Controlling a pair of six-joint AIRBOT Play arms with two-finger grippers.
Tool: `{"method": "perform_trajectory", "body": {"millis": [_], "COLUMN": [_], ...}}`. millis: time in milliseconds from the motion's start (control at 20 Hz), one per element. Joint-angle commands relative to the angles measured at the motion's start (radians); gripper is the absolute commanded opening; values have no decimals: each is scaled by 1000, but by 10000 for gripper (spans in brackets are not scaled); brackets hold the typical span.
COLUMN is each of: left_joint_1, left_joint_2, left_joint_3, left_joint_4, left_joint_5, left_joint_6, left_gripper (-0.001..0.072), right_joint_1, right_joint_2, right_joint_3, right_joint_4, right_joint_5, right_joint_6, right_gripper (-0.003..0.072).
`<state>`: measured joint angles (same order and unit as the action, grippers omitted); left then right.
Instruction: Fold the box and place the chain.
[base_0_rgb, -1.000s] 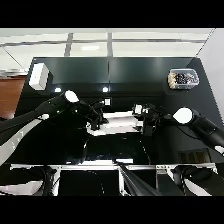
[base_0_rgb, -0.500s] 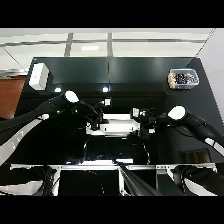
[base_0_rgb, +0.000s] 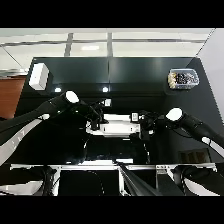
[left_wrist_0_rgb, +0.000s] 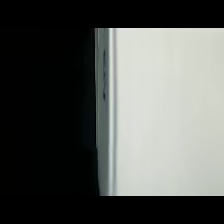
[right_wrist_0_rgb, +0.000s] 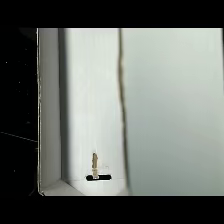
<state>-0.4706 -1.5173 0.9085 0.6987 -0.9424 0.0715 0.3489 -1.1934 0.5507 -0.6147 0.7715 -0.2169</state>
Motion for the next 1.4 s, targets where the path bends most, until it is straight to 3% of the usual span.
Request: {"method": "perform_trajectory", "body": {"millis": [0,1100,1150,1250,1350], "left_joint_1": [0,0,0,0,2], "left_joint_2": [-8,-8,-8,-8,-8], "left_joint_3": [0,0,0,0,0], "left_joint_4": [31,34,34,34,34], "left_joint_5": [0,0,-2,-4,-4], "left_joint_6": [0,0,0,0,-1], "left_gripper": [23,24,24,25,27], "right_joint_1": [0,0,0,0,0], "right_joint_2": [-3,-75,-75,-75,-75], "right_joint_3": [0,0,0,0,0], "right_joint_4": [13,35,35,35,35], "right_joint_5": [-17,-14,-14,-13,-13], "right_joint_6": [-13,-31,-31,-31,-31], "right_gripper": [680,679,663,499,495]}}
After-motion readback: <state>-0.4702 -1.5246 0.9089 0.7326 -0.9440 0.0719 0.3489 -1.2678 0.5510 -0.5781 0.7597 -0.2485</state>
